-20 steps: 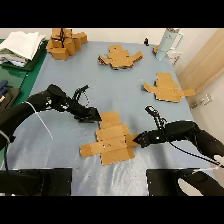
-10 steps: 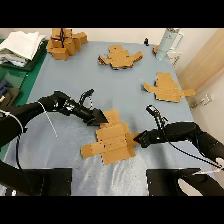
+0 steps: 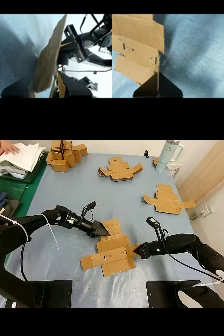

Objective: Fold the box.

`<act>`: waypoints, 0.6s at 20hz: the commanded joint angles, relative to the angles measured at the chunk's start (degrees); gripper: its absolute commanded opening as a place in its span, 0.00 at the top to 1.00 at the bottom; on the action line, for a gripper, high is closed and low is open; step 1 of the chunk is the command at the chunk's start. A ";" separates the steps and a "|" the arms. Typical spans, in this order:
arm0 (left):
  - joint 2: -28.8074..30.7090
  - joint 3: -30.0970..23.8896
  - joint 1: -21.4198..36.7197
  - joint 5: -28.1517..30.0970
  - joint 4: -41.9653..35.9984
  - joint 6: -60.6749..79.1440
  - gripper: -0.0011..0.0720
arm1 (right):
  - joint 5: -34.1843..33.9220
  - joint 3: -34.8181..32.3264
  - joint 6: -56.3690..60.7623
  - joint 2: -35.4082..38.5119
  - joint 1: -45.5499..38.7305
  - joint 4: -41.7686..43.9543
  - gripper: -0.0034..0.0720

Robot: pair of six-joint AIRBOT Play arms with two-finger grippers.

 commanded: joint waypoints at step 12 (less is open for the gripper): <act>-1.05 1.95 -1.36 0.87 2.89 1.75 0.84 | 0.00 -0.02 0.07 -1.03 0.07 -0.04 0.95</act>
